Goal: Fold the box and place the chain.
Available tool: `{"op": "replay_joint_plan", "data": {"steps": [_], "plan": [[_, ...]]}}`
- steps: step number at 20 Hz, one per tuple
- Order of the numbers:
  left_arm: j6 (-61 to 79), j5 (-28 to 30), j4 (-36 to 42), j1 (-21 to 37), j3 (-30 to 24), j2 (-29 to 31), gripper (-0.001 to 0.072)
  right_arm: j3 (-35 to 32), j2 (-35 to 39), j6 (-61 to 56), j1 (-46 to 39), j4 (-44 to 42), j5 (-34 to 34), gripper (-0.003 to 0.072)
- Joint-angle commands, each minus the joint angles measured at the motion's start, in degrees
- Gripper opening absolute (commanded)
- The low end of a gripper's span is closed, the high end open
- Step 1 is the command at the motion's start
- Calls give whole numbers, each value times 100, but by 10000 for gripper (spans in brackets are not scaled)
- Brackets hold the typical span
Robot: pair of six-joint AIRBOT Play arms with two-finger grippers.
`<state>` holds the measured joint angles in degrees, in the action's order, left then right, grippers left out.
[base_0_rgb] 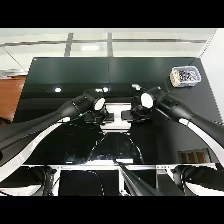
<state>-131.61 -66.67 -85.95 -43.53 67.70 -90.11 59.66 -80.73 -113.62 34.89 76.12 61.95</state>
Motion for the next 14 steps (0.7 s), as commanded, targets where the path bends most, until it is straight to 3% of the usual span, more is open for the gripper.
{"op": "replay_joint_plan", "data": {"steps": [1, 11, 12, 14], "plan": [[-72, 42, -31, -4, 9, 0, 27, 122, -251, -649, 142, 219, 72, 269], [-90, 46, -31, -4, 9, 0, 28, 129, -459, -767, 190, 186, -42, 261], [-90, 46, -31, -4, 9, 0, 28, 131, -461, -767, 210, 186, -70, 215], [-90, 44, -31, -4, 9, 0, 27, 136, -461, -765, 245, 192, -103, 36]]}}
